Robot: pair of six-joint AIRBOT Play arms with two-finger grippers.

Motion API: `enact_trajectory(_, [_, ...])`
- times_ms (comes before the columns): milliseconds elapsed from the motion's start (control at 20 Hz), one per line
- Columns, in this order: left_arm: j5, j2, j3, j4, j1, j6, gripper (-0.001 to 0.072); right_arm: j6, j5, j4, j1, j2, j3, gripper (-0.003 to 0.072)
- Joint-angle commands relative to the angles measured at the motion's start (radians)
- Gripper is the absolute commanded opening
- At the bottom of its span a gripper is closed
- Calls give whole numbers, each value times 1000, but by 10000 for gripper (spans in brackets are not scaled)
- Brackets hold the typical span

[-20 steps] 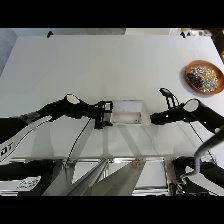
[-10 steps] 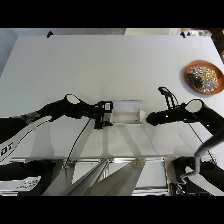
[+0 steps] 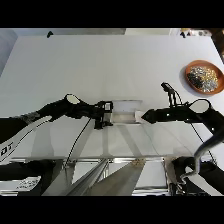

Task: Fold the box and place the chain.

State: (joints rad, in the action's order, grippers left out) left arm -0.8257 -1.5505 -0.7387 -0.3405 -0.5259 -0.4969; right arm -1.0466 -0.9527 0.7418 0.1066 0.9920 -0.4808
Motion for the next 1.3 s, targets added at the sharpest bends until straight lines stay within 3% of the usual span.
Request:
enact_trajectory(0, [-1,1,0,0,0,0,273,0,11,-8,10,-3,-1,393])
enact_trajectory(100, [-1,1,0,0,0,0,273,-51,45,30,44,6,-6,421])
enact_trajectory(200, [-1,1,0,0,0,0,273,-99,63,52,87,24,-28,503])
enact_trajectory(300, [-1,1,0,0,0,0,273,-137,68,63,129,48,-72,509])
enact_trajectory(500, [0,1,0,0,0,0,273,-411,55,318,251,134,-172,540])
enact_trajectory(700, [0,1,0,0,0,0,273,-615,29,491,338,169,-215,540])
enact_trajectory(1100, [-1,1,0,0,0,0,273,-821,-25,592,492,301,-339,536])
enact_trajectory(1250, [-1,1,0,0,0,0,273,-889,-25,626,509,310,-346,495])
